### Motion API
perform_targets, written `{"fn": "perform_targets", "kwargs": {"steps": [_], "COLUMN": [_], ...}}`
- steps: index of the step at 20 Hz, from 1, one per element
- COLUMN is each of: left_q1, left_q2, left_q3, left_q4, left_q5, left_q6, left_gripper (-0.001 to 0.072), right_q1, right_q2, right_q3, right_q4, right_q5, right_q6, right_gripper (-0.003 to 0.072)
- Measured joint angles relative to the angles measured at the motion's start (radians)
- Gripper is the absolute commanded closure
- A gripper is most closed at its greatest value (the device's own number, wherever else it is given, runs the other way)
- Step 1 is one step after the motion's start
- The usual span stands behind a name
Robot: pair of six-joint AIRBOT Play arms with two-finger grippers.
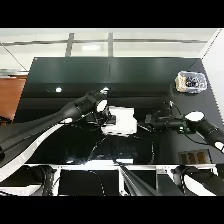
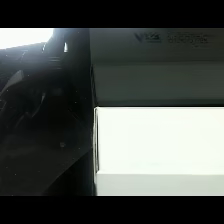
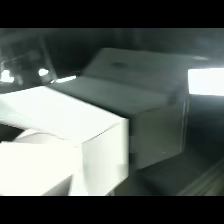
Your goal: Fold the box and place the chain.
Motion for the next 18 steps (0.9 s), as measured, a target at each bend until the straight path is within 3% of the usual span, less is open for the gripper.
{"fn": "perform_targets", "kwargs": {"steps": [8, 9, 10, 14, 18], "left_q1": [0.0, 0.0, 0.0, 0.0, 0.0], "left_q2": [0.0, 0.0, 0.0, 0.0, 0.0], "left_q3": [0.0, 0.0, 0.0, 0.0, 0.0], "left_q4": [0.0, 0.0, 0.0, 0.005, 0.0], "left_q5": [0.0, 0.0, 0.0, -0.002, 0.0], "left_q6": [0.0, 0.0, 0.0, 0.0, 0.0], "left_gripper": [0.0681, 0.0681, 0.068, 0.0681, 0.068], "right_q1": [0.084, 0.107, 0.128, 0.207, 0.27], "right_q2": [-0.004, -0.004, -0.004, -0.004, -0.004], "right_q3": [0.048, 0.055, 0.063, 0.099, 0.141], "right_q4": [-0.009, -0.011, -0.014, -0.078, -0.246], "right_q5": [0.016, 0.005, -0.009, -0.08, -0.117], "right_q6": [0.023, 0.036, 0.048, 0.135, 0.312], "right_gripper": [0.0065, 0.0168, 0.0213, 0.0213, 0.0213]}}
